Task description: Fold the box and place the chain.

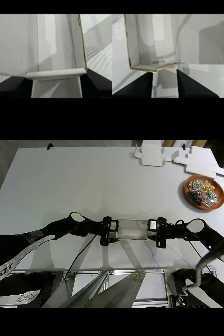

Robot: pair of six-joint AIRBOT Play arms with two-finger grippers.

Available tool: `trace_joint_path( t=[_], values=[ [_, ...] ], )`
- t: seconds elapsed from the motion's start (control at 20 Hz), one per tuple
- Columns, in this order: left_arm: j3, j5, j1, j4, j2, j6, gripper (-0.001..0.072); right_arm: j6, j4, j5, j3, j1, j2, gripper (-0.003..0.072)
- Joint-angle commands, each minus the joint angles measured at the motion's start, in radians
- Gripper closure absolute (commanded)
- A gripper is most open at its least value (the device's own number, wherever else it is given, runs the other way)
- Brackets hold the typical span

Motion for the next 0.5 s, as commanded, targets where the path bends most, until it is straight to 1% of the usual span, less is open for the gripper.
trace_joint_path(
  t=[0.0, 0.05, 0.1, 0.15, 0.2, 0.4, 0.45],
  values=[
    [0.000, 0.000, 0.000, 0.001, -0.001, 0.000, 0.0438, 0.003, -0.012, 0.011, 0.000, 0.000, 0.007, 0.0409],
    [0.000, 0.000, 0.000, 0.001, -0.001, 0.000, 0.0438, 0.003, -0.012, 0.036, 0.000, 0.000, 0.007, 0.0463],
    [0.000, 0.000, 0.000, 0.001, -0.001, 0.000, 0.0438, 0.002, -0.006, 0.071, 0.000, 0.000, 0.007, 0.0501],
    [0.000, 0.000, 0.000, 0.001, -0.001, 0.000, 0.0438, 0.001, 0.003, 0.099, 0.000, 0.000, 0.007, 0.0519],
    [0.000, 0.000, 0.000, 0.001, -0.001, 0.000, 0.0438, -0.006, 0.019, 0.110, 0.000, 0.000, 0.007, 0.0519],
    [0.000, 0.000, 0.000, 0.001, -0.001, 0.000, 0.0438, -0.031, 0.103, 0.090, -0.001, 0.000, 0.003, 0.0524],
    [0.000, 0.000, 0.000, 0.001, -0.001, 0.000, 0.0438, -0.043, 0.123, 0.085, -0.001, 0.000, -0.002, 0.0548]
  ],
)
